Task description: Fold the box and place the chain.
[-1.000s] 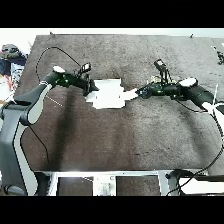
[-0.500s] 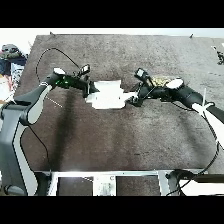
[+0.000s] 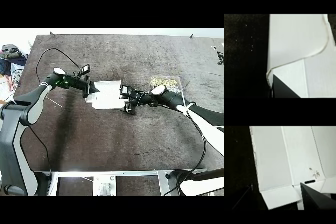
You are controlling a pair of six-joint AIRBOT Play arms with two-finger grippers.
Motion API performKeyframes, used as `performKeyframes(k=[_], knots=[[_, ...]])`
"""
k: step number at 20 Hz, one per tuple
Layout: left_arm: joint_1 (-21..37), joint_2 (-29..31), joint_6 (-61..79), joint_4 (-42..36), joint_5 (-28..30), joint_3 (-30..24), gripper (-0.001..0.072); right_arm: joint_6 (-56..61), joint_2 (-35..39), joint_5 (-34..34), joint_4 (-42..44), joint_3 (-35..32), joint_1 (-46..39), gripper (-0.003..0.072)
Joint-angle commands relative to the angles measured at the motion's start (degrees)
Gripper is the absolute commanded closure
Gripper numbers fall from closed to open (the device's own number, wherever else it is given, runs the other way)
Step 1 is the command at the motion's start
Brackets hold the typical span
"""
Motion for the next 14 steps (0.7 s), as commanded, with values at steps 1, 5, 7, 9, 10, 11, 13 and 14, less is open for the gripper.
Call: performKeyframes(k=[1, 5, 7, 9, 10, 11, 13, 14], knots=[[0.0, -0.04, 0.0, -0.07, 0.02, -0.02, 0.0696, -2.21, -1.4, -2.14, -0.11, 0.02, 0.79, 0.0017], [0.0, -0.04, 0.0, -0.07, 0.02, -0.02, 0.0697, -2.45, -2.19, -6.27, 0.11, 0.17, 1.6, 0.0016], [0.0, -0.04, 0.0, -0.07, 0.02, -0.02, 0.0696, -2.38, -2.16, -7.02, 0.11, 0.37, 1.57, 0.0016], [0.0, -0.04, 0.0, -0.07, 0.02, -0.02, 0.0696, -2.34, -1.84, -6.88, 0.13, 1.01, 1.57, 0.0016], [0.0, -0.04, 0.0, -0.07, 0.02, -0.02, 0.0697, -2.34, -1.7, -6.86, 0.11, 1.55, 1.53, 0.0015], [0.0, -0.04, 0.0, -0.07, 0.02, -0.02, 0.0697, -2.32, -1.68, -6.8, 0.11, 2.43, 1.49, 0.0014], [0.0, -0.04, 0.0, -0.07, 0.02, -0.02, 0.0696, -1.9, -1.64, -6.82, 0.09, 4.33, 1.44, 0.0014], [0.0, -0.04, 0.0, -0.07, 0.02, -0.02, 0.0696, -1.53, -1.6, -6.01, 0.09, 5.22, 1.14, 0.0014]])
